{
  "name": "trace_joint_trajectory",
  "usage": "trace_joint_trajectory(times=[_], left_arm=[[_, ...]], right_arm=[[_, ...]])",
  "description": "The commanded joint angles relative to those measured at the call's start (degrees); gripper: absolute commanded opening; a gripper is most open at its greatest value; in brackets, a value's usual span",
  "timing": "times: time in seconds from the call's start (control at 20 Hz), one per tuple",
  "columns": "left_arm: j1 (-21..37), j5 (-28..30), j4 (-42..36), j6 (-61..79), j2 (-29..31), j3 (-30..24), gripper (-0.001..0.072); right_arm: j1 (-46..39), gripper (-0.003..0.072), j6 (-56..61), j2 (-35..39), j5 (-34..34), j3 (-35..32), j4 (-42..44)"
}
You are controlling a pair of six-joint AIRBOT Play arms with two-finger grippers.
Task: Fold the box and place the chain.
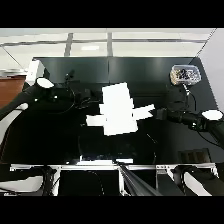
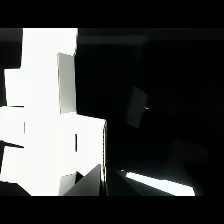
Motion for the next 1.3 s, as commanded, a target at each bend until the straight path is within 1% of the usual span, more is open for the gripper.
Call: trace_joint_trajectory(times=[0.0,0.1,0.2,0.3,0.4,0.45,0.55,0.7,0.8,0.85,0.9,0.95,1.0,1.05,1.1,1.15,1.2,1.25], left_arm=[[-0.96,-4.42,-5.25,2.78,-7.34,4.02,0.0707],[-1.86,-6.47,-6.82,4.70,-10.38,6.69,0.0707],[-2.58,-9.90,-6.40,5.25,-13.64,10.01,0.0706],[-2.91,-14.62,-6.40,5.92,-16.65,12.76,0.0706],[-2.93,-21.31,-6.95,9.38,-19.56,14.88,0.0706],[-2.89,-23.65,-7.19,11.61,-20.52,15.41,0.0706],[-2.49,-26.43,-7.32,15.89,-21.51,15.98,0.0707],[-2.97,-33.38,-7.13,20.39,-23.76,18.88,0.0699],[-3.32,-34.25,-6.56,21.64,-24.79,20.94,0.0681],[-3.32,-33.42,-6.29,21.92,-25.00,21.73,0.0652],[-3.30,-32.61,-6.01,22.01,-25.20,22.34,0.0586],[-3.21,-32.79,-5.86,22.47,-25.59,23.15,0.0550],[-3.13,-33.40,-5.57,23.23,-25.99,23.91,0.0465],[-3.13,-33.83,-5.01,23.34,-26.45,24.61,0.0380],[-3.15,-34.40,-4.92,25.16,-26.95,25.11,0.0185],[-3.23,-35.91,-5.16,28.70,-27.45,25.33,0.0087],[-3.67,-36.76,-5.05,29.83,-27.74,25.35,0.0079],[-4.07,-36.72,-5.07,29.97,-27.80,25.35,0.0041]], right_arm=[[0.92,0.0011,0.00,0.07,-0.02,-0.24,0.35],[0.92,0.0011,0.00,0.07,0.57,-0.24,0.35],[0.92,0.0011,0.00,0.07,1.14,-0.24,0.31],[0.90,0.0012,0.00,0.07,1.51,-0.24,0.28],[0.90,0.0011,-0.02,0.07,1.53,-0.24,0.26],[0.92,0.0011,-0.02,0.07,1.64,-0.24,0.15],[0.92,0.0012,0.00,0.07,2.16,-0.24,0.09],[0.90,0.0011,-0.02,0.07,2.54,-0.24,-0.11],[0.90,0.0011,-0.07,0.07,2.51,-0.24,-0.33],[0.90,0.0011,-0.02,0.07,2.58,-0.24,-0.90],[0.90,0.0012,-0.02,0.07,2.73,-0.24,-1.68],[0.90,0.0011,-0.02,0.07,2.93,-0.24,-2.36],[0.90,0.0012,0.00,0.07,3.13,-0.24,-2.60],[0.92,0.0011,0.00,0.07,3.21,-0.24,-2.60],[0.90,0.0011,-0.02,0.07,3.19,-0.24,-2.60],[0.92,0.0012,-0.02,0.07,3.21,-0.24,-2.69],[0.90,0.0013,-0.02,0.07,3.17,-0.24,-2.69],[0.90,0.0025,-0.02,0.07,3.08,-0.24,-2.69]])
